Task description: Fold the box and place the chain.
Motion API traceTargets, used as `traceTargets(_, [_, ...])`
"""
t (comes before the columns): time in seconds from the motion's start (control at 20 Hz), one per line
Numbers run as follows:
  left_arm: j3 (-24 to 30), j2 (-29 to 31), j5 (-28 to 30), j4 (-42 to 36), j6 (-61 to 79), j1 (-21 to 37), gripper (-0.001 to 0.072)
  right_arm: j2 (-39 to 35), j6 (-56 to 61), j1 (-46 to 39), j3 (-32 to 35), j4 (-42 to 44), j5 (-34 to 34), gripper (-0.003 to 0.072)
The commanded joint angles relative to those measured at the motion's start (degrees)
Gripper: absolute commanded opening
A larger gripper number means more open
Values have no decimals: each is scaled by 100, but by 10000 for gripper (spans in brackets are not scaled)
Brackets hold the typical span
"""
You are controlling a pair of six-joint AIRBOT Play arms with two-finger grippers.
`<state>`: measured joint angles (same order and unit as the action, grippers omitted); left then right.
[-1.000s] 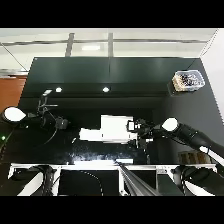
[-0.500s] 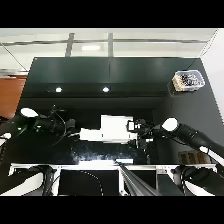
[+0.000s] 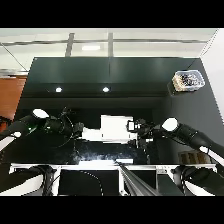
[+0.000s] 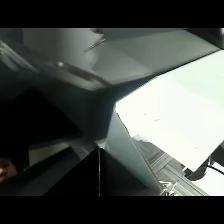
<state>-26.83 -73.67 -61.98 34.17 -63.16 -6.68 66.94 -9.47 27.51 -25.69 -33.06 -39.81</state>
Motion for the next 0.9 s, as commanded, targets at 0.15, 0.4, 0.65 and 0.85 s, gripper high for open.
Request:
traceTargets(0.15, [-11, 9, -275, -894, 1261, -37, 145, 2, 2, 0, 2, 2, 0, 489])
traceTargets(0.4, [-258, 26, -728, -916, 1554, -57, 580, 2, 2, 0, 2, 0, 2, 489])
traceTargets(0.65, [-470, 31, -374, -660, 1484, -704, 580, 2, 2, 0, 0, 0, 2, 489])
traceTargets(0.85, [-732, 33, 426, -166, 584, -1384, 580, 2, 2, 0, 0, 0, 0, 489])
